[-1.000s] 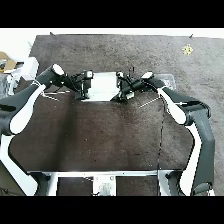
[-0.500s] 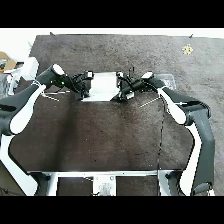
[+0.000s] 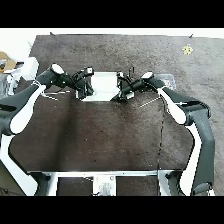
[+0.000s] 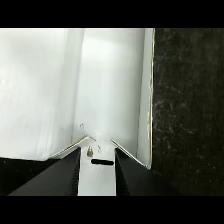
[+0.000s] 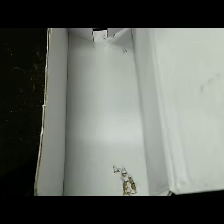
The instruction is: Fold the box and place the chain.
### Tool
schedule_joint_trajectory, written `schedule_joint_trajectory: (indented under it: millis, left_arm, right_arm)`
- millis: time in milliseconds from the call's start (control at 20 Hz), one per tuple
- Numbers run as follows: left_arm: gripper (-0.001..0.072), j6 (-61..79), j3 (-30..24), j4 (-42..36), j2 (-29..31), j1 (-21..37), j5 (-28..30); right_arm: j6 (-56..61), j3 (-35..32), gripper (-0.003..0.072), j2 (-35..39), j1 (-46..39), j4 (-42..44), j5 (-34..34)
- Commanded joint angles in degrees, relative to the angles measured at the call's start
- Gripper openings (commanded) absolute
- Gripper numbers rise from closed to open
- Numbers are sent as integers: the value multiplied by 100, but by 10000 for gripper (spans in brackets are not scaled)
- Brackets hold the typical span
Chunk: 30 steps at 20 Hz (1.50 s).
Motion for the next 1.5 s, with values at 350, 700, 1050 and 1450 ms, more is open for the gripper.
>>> schedule_joint_trajectory:
  millis: [350, 700, 1050, 1450]
  left_arm:
    - [232, 330, 2, -511, -282, -2, -33]
    - [688, 269, 0, -546, -282, -2, -118]
    - [489, 66, 7, -492, -280, 70, -15]
    - [11, -1906, 632, -284, 136, 726, -761]
  right_arm:
    - [2, 2, 439, -2, 2, 0, 0]
    - [2, 2, 439, -2, 2, 0, 0]
    - [2, 2, 439, -2, 2, 2, 2]
    - [2, 2, 439, -2, 2, 2, 0]
